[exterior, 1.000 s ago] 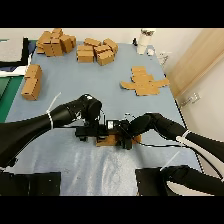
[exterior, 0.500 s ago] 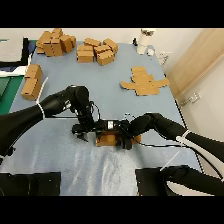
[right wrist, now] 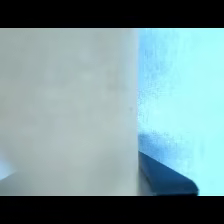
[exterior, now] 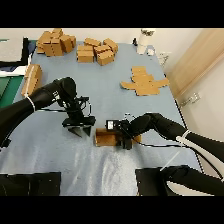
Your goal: Fold the box.
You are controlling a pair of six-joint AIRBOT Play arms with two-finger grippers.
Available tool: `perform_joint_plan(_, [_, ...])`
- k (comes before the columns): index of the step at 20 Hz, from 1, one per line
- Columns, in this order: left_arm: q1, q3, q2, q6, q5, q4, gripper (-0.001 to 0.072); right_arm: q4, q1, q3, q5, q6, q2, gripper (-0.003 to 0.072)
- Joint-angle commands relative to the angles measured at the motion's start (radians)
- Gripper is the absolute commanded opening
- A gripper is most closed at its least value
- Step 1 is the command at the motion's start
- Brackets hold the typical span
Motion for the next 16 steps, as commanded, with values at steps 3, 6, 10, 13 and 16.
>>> perform_joint_plan(3, [0.031,-0.007,0.0,0.625,0.071,0.033,0.0022,0.0,0.0,0.0,0.0,0.0,0.0,0.0524])
perform_joint_plan(6, [0.031,-0.036,0.017,0.737,0.193,0.065,0.0012,0.0,0.0,0.0,0.0,0.0,0.0,0.0523])
perform_joint_plan(10, [0.031,-0.223,0.167,0.855,0.391,0.061,0.0012,0.0,0.0,0.0,0.0,0.0,0.0,0.0524])
perform_joint_plan(13, [0.09,-0.401,0.317,1.087,0.472,-0.09,0.0013,0.0,0.0,0.0,0.001,0.0,0.0,0.0523])
perform_joint_plan(16, [0.133,-0.554,0.415,1.604,0.517,-0.281,0.0015,-0.002,0.0,0.0,0.0,0.0,0.0,0.0524])
